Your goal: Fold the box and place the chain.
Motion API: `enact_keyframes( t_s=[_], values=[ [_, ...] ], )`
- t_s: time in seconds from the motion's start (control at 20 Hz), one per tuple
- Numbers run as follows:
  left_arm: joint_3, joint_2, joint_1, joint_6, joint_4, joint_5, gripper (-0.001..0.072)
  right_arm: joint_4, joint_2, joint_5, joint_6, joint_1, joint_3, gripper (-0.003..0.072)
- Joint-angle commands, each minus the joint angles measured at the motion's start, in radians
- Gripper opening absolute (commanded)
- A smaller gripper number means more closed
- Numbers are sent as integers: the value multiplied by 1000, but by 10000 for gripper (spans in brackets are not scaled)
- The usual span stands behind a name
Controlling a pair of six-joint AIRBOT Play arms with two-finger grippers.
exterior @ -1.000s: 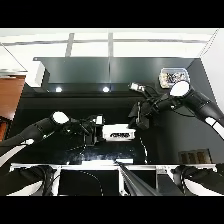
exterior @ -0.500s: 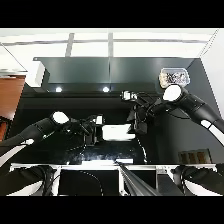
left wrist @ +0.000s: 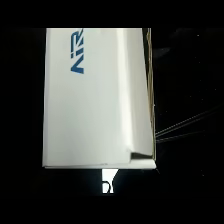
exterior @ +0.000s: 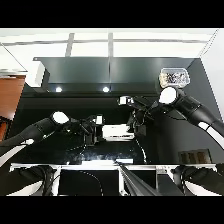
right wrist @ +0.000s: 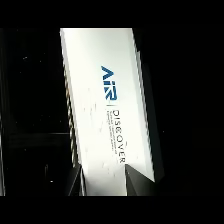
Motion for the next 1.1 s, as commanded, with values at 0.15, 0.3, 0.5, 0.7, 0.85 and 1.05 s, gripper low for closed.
enact_keyframes(
  t_s=[0.15,0.3,0.5,0.7,0.85,1.05],
  values=[
    [1,-1,-1,2,0,0,367,0,0,11,51,9,0,306],
    [1,-1,-1,2,0,0,367,0,0,11,67,9,0,306],
    [1,-1,-1,2,0,0,367,-1,0,8,67,23,-6,305],
    [1,-1,-1,2,0,0,367,-1,0,-39,67,45,-6,306],
    [1,-1,-1,2,0,0,367,0,0,-53,69,45,-6,306],
    [1,-1,-1,2,0,0,367,-1,1,-29,98,45,-6,581]
  ],
)
